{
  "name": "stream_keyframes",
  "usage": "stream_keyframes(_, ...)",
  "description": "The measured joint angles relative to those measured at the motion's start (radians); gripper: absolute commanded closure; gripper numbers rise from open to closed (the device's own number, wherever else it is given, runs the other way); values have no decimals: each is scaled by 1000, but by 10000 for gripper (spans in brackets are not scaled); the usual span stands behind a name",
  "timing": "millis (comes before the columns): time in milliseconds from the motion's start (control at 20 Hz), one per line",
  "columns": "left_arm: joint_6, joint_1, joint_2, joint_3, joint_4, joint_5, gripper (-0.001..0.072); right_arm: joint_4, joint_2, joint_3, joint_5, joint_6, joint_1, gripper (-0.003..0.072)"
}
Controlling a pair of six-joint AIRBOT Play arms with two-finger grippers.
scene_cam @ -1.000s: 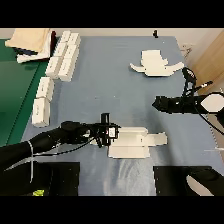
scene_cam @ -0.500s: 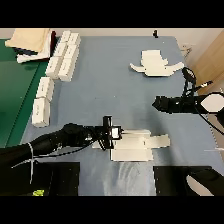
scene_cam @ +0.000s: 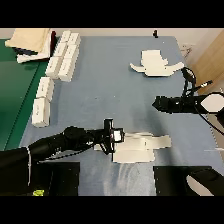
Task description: Fold the box.
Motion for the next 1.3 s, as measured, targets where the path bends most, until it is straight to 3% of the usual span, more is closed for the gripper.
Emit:
stream_keyframes(500, -333, 7, 49, -16, 290, -97, 696, 0, 0, 0, 0, -1, 0, 492)
stream_keyframes(650, -390, 54, 88, -15, 341, -110, 696, 0, 0, 0, 0, -1, 0, 492)
stream_keyframes(950, -528, 200, 121, 13, 483, -257, 696, 0, 0, 0, 0, -1, 0, 492)
stream_keyframes(1300, -575, 245, 108, 45, 575, -383, 696, 0, 0, 0, 0, -1, 0, 492)
